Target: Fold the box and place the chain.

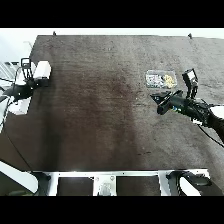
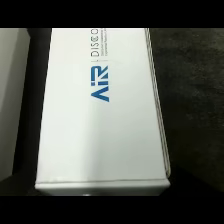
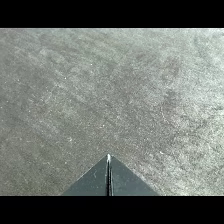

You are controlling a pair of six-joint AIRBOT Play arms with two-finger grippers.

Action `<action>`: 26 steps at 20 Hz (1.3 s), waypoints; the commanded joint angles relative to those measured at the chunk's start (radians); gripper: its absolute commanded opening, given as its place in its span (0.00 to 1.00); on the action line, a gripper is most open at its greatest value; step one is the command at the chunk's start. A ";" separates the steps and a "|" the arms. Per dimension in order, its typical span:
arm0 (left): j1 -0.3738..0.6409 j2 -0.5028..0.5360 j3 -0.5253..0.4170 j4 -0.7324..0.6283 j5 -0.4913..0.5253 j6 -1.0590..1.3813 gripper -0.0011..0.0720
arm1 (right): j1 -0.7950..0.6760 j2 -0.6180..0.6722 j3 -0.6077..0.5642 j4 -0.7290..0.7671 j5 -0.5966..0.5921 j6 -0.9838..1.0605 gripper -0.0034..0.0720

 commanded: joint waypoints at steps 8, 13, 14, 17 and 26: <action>0.000 0.010 0.000 0.003 0.027 0.006 1.00 | 0.000 0.000 0.000 0.008 0.000 0.003 0.05; 0.024 0.160 0.000 0.047 -0.053 0.002 1.00 | 0.000 0.000 0.000 0.009 0.000 0.004 0.58; 0.024 0.197 0.000 0.049 -0.100 0.002 1.00 | 0.000 0.000 0.000 0.020 0.000 0.003 0.58; 0.027 0.357 0.000 0.049 -0.295 0.000 0.84 | 0.000 0.013 0.000 0.045 0.000 0.003 0.29; -0.076 0.903 -0.268 0.064 -0.304 0.014 0.03 | -0.006 0.227 -0.050 0.045 -0.264 0.066 0.05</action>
